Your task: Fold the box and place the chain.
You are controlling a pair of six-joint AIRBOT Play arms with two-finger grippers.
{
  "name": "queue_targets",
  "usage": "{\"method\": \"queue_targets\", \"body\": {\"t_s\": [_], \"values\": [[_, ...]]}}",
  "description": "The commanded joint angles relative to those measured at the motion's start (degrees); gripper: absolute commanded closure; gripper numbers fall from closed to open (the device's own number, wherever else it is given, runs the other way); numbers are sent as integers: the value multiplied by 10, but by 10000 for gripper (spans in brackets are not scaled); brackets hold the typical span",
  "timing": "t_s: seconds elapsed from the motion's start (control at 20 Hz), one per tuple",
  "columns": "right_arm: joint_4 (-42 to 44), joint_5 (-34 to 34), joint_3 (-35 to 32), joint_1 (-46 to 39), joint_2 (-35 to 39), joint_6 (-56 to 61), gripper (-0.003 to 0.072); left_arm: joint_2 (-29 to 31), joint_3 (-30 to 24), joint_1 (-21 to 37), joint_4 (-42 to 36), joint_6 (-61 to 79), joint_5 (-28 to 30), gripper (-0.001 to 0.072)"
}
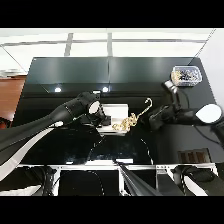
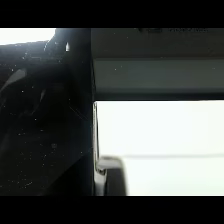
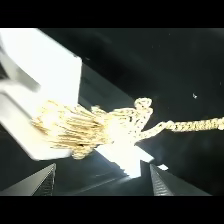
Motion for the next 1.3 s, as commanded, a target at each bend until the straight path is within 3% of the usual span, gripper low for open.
{"method": "queue_targets", "body": {"t_s": [0.0, 0.05, 0.25, 0.6, 0.85, 1.05, 1.15, 1.2, 1.25], "values": [[-4, -125, -87, 54, 1, -289, -34, 0, 0, 0, 0, 0, 0, 679], [-3, -118, -99, 74, -5, -403, -34, 0, 0, 0, 0, 0, 0, 679], [62, -110, -89, 89, -76, -537, -34, 0, 0, 0, 0, 0, 1, 679], [67, -127, 4, 89, -202, -582, -34, 0, 0, 0, 0, 0, 1, 679], [65, -127, 17, 89, -244, -584, -34, 0, 0, 0, 0, 0, 1, 679], [65, -164, 18, 88, -254, -584, -34, 0, 0, 0, 0, 0, 0, 679], [66, -167, 17, 84, -254, -578, 242, 0, 0, 0, 0, 0, 0, 679], [65, -163, 17, 81, -254, -573, 516, 0, 0, 0, 0, 0, 0, 679], [66, -157, 17, 76, -254, -570, 659, 0, 0, 0, 0, 0, 0, 679]]}}
